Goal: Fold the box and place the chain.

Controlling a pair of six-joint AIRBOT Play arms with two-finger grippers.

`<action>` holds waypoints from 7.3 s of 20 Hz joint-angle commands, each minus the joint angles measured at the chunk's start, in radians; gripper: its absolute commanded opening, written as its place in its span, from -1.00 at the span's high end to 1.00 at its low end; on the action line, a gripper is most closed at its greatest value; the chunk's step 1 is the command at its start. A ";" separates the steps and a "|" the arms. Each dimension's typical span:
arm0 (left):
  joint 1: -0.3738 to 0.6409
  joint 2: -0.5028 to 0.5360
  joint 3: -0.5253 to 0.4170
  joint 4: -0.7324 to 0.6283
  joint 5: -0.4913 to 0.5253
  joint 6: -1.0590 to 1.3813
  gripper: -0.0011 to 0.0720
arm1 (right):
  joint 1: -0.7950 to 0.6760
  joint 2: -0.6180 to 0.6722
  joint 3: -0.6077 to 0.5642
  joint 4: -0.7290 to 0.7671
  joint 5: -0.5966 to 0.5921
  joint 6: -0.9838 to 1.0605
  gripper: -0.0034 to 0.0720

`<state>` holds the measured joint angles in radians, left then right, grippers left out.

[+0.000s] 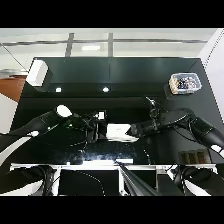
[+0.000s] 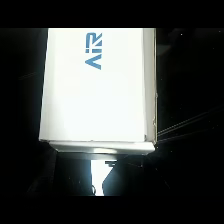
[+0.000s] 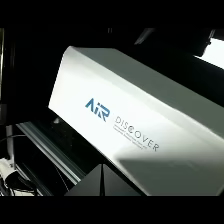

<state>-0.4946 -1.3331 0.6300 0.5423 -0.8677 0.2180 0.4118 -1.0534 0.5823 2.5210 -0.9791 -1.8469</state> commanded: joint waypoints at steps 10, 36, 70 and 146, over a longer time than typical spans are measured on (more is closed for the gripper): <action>0.000 0.000 0.000 0.000 0.000 0.000 0.07 | 0.003 -0.089 0.007 -0.087 0.021 0.008 0.86; 0.004 0.116 0.000 0.206 -0.008 -0.250 -0.98 | -0.266 0.074 0.194 -0.087 -0.163 0.002 0.85; -0.197 -0.014 0.278 0.239 -0.055 -0.480 -0.98 | -0.291 0.074 0.194 -0.144 -0.121 0.000 0.85; 1.058 0.004 0.357 0.649 0.137 -1.154 -0.34 | -0.291 0.074 0.194 -0.170 -0.060 0.003 0.85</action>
<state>0.5465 -1.2881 0.9852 1.2354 -0.8295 -0.9463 0.1207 -0.9798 0.7750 2.3516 -1.0409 -1.8473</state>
